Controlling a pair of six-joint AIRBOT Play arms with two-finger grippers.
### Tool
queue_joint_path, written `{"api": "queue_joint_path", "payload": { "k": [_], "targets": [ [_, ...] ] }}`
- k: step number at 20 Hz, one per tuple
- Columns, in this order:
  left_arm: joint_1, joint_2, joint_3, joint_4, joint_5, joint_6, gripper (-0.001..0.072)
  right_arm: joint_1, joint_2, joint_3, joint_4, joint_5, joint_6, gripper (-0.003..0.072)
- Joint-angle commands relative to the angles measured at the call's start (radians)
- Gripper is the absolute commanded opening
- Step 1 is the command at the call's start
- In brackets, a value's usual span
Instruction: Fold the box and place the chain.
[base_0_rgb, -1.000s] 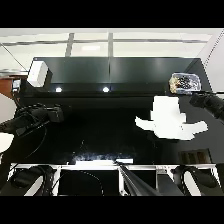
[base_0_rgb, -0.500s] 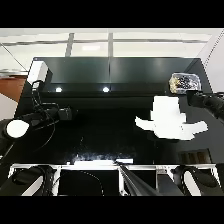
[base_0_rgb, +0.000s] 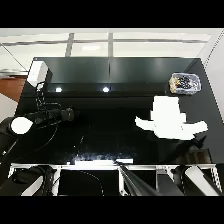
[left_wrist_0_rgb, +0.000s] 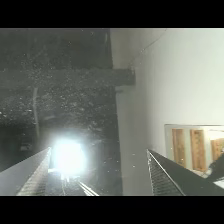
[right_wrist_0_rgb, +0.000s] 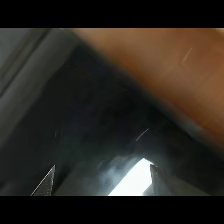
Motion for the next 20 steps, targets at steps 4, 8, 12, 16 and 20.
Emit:
{"api": "queue_joint_path", "payload": {
  "k": [4,8,12,16,20],
  "targets": [
    [-0.001,-0.002,0.001,-0.014,-0.001,0.002,0.0704,-0.091,-0.338,0.051,0.213,0.538,-0.277,0.0707],
    [-0.001,-0.002,0.001,-0.013,0.000,0.002,0.0704,0.072,-0.430,0.111,0.158,0.537,-0.293,0.0623],
    [-0.001,-0.002,0.001,-0.014,-0.001,0.001,0.0704,0.189,-0.490,0.178,0.061,0.555,-0.286,0.0542],
    [-0.001,-0.002,0.001,-0.014,0.000,0.001,0.0704,0.209,-0.493,0.179,0.044,0.559,-0.354,0.0125],
    [-0.001,-0.002,0.001,-0.014,-0.002,0.001,0.0704,0.210,-0.484,0.178,0.126,0.626,-0.396,0.0052]
  ]
}}
